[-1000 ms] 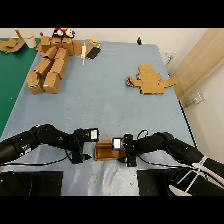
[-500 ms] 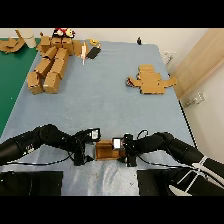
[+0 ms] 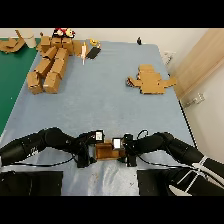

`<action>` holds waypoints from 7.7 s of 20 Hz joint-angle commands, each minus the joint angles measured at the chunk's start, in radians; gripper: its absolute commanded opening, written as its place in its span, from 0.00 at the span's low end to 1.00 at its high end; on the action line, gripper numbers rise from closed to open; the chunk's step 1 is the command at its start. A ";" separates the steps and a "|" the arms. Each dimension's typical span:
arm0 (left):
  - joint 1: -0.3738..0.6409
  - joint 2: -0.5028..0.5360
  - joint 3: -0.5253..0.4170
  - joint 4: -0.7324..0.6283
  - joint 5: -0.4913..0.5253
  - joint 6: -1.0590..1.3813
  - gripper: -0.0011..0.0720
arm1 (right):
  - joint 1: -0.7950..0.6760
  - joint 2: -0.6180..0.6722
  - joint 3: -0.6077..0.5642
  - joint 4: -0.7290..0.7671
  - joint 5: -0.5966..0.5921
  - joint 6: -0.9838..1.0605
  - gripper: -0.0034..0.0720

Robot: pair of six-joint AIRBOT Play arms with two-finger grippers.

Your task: Fold the box.

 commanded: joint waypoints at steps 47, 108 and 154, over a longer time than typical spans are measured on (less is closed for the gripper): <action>-0.072 -0.072 -0.006 0.024 0.147 0.003 0.90 | 0.000 0.000 0.000 0.000 0.000 0.000 0.70; -0.072 -0.072 -0.008 0.024 0.143 -0.001 0.72 | -0.015 0.269 0.000 -0.277 -0.106 0.270 0.98; -0.072 -0.072 -0.008 0.024 0.143 -0.001 0.72 | -0.023 0.226 0.105 0.238 -0.126 1.328 0.05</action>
